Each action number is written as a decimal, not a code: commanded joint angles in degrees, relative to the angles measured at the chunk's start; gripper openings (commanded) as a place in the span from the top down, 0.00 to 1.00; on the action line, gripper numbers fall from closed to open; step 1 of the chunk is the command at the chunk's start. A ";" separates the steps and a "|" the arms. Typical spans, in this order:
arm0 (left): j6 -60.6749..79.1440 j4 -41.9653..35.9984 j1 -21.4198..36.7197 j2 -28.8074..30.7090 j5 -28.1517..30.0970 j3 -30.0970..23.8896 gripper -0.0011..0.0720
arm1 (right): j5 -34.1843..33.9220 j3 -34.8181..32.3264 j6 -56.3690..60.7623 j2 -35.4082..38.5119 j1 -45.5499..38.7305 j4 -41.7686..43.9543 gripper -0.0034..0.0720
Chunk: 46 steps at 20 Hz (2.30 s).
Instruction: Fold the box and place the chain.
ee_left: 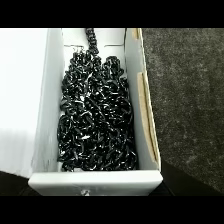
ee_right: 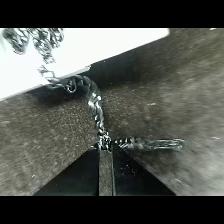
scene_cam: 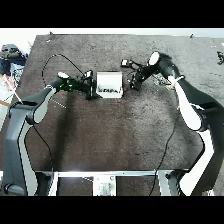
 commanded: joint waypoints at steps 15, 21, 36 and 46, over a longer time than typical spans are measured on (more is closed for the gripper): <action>0.02 0.02 0.02 0.00 -0.02 0.00 0.26 | -7.56 0.07 7.98 13.57 6.12 15.34 0.50; 0.02 0.02 0.02 0.00 0.00 0.00 0.26 | -8.35 0.07 11.56 13.57 4.00 14.73 0.77; 0.02 0.02 0.02 0.00 -0.02 0.00 0.26 | -14.19 0.09 6.91 -0.87 -4.13 35.21 0.82; 0.02 0.02 0.02 0.00 0.00 0.00 0.26 | 3.93 0.11 -3.87 -1.29 -4.11 35.60 0.81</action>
